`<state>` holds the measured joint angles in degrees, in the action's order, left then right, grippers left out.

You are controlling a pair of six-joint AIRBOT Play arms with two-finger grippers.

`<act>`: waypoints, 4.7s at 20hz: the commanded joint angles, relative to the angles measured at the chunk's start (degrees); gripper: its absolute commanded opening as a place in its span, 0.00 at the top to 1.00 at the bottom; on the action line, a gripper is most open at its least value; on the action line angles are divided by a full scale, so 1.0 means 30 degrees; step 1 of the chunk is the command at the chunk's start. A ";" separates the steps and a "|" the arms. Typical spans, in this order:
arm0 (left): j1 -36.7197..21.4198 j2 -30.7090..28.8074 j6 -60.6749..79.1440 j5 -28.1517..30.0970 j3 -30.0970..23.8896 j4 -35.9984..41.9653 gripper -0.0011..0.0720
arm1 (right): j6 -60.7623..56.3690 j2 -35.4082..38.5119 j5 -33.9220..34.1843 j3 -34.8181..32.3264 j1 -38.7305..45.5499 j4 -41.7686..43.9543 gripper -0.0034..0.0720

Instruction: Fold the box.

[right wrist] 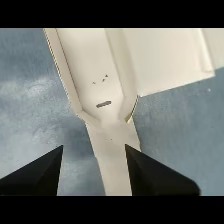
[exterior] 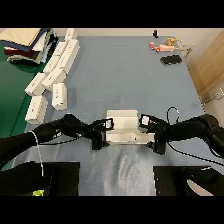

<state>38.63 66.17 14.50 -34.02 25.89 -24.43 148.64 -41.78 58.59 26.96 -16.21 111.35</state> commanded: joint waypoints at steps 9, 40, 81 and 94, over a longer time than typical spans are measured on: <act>-0.0007 0.0007 0.0007 0.0000 0.0000 0.0000 0.26 | 0.6397 -0.2623 -0.4867 -0.0357 0.0007 0.1530 0.18; -0.0007 0.0007 0.0007 0.0000 0.0000 0.0000 0.26 | 0.7694 -0.4102 -0.5289 -0.0364 -0.1654 0.4830 0.01; -0.0007 0.0007 0.0007 0.0000 0.0000 0.0000 0.26 | -1.8105 -0.4896 0.3140 0.1384 0.6047 0.1107 0.95; -0.0007 0.0007 0.0007 0.0000 0.0000 0.0000 0.26 | -1.6050 -0.4896 0.3636 0.1392 0.6025 0.5071 0.95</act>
<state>38.63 66.17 14.52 -34.04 25.89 -24.43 98.72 -56.42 68.58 31.14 1.91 122.93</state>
